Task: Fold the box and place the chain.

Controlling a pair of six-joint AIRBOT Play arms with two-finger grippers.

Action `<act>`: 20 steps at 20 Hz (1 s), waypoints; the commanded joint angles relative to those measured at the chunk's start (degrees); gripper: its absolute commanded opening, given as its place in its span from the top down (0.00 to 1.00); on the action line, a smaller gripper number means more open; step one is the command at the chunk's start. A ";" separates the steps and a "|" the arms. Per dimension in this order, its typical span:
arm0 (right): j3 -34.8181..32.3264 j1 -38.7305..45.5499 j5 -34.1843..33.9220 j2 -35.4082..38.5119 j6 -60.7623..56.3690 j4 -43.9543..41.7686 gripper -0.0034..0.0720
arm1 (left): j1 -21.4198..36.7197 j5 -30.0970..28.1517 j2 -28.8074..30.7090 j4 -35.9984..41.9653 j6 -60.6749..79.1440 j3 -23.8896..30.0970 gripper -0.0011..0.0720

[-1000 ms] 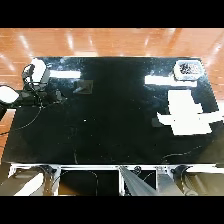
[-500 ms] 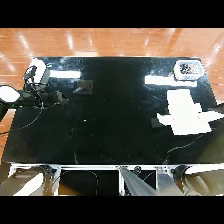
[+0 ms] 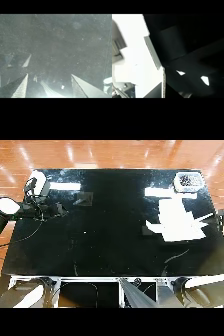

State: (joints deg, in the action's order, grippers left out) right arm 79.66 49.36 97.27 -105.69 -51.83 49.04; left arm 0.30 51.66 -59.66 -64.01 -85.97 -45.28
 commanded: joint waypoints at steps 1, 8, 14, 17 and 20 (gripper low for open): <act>-2.47 -3.69 0.37 5.75 -0.66 -11.82 0.90 | -0.02 -0.02 -0.02 -0.02 0.09 -0.02 0.12; -28.13 -19.69 -18.67 34.75 -13.79 -22.32 0.90 | -0.02 -0.37 -0.31 -0.02 0.44 0.00 0.13; -52.04 -42.91 -41.55 59.41 -25.64 -24.87 0.90 | -0.50 8.83 -0.22 0.76 0.50 0.76 0.13; -56.37 -59.82 -57.44 60.63 -31.30 -24.72 0.90 | -2.12 10.78 -0.11 5.53 5.16 2.95 0.13; -57.02 -72.78 -71.78 60.48 -33.92 -19.37 0.90 | -4.20 11.52 0.22 10.58 8.66 5.70 0.13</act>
